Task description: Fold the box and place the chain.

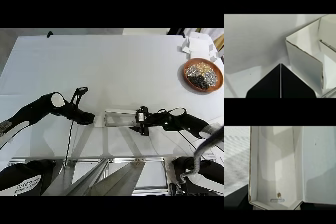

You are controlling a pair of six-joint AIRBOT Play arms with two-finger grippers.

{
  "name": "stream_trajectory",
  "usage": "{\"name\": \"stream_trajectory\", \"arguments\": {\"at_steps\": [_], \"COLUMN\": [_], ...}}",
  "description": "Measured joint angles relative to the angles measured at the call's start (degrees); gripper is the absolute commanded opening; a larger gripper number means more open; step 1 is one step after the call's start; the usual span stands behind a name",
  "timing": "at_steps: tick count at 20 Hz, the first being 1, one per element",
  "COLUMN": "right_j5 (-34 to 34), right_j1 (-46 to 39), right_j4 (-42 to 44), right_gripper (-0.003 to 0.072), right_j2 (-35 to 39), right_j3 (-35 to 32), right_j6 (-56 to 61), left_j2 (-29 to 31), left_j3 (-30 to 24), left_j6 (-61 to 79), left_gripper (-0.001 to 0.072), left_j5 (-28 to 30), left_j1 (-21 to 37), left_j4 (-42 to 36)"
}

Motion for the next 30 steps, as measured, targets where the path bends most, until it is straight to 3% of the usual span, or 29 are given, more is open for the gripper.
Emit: {"name": "stream_trajectory", "arguments": {"at_steps": [21, 30], "right_j5": [0.0, 0.0], "right_j1": [0.0, 0.0], "right_j4": [0.0, 0.0], "right_gripper": [0.0337, 0.0337], "right_j2": [0.0, 0.0], "right_j3": [0.0, 0.0], "right_j6": [0.0, 0.0], "left_j2": [-0.4, -0.3], "left_j3": [0.0, 0.0], "left_j6": [-0.2, 3.3], "left_gripper": [0.0006, 0.0011], "left_j5": [1.3, 2.2], "left_j1": [-1.6, -2.0], "left_j4": [1.1, -3.1]}}
